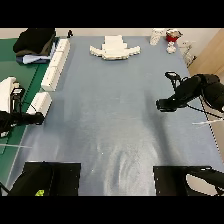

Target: Fold the box.

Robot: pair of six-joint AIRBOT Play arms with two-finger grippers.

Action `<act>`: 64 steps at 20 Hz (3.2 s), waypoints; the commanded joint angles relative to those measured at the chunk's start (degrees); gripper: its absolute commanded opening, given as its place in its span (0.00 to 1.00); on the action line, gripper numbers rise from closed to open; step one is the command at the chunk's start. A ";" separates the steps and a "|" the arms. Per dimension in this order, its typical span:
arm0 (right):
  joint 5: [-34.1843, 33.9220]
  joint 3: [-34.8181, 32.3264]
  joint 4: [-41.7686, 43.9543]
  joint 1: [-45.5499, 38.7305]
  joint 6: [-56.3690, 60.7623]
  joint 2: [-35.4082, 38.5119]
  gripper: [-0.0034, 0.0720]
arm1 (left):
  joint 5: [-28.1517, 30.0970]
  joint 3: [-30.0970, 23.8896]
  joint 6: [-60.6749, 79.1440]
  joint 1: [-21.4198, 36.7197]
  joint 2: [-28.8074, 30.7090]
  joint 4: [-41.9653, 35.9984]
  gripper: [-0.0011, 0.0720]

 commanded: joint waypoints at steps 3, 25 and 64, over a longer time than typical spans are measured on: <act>0.02 0.02 0.00 -0.04 0.02 -0.02 0.05 | 5.62 8.13 3.17 -5.22 -13.46 -5.68 0.74; 0.02 0.02 0.00 -0.04 0.02 -0.02 0.05 | 10.08 18.18 2.95 -7.56 -26.40 -6.05 0.74; 0.02 0.02 0.00 -0.04 0.02 -0.02 0.05 | -31.45 18.95 -16.37 -6.27 -8.61 -5.49 0.04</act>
